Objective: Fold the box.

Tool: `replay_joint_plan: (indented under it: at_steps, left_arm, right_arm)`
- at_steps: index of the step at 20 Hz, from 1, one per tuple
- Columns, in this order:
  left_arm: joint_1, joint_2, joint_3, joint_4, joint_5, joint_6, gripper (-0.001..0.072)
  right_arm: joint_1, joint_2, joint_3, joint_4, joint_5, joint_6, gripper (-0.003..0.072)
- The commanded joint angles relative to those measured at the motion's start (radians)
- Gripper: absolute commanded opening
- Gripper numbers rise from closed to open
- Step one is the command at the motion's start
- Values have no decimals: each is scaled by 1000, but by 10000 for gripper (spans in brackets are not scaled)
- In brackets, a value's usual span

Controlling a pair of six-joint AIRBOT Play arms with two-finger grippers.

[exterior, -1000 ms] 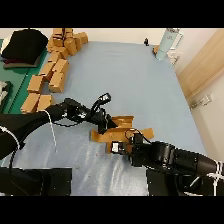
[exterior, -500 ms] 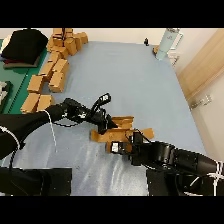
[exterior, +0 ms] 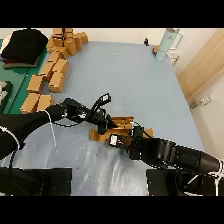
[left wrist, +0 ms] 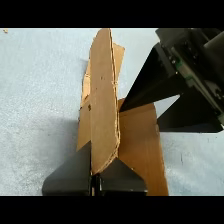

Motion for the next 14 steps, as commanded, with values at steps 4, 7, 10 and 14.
replay_joint_plan:
  at_steps: [4,7,10,14]
  left_arm:
    - [0,0,0,0,0,0,11]
    - [0,0,0,0,0,0,11]
    - [0,0,0,0,0,0,11]
    - [0,0,0,0,0,0,11]
  right_arm:
    - [0,0,19,-24,-11,34,509]
    - [0,0,20,-2,-4,34,513]
    - [-20,3,21,-28,-14,43,720]
    - [-154,52,17,113,-29,-35,720]
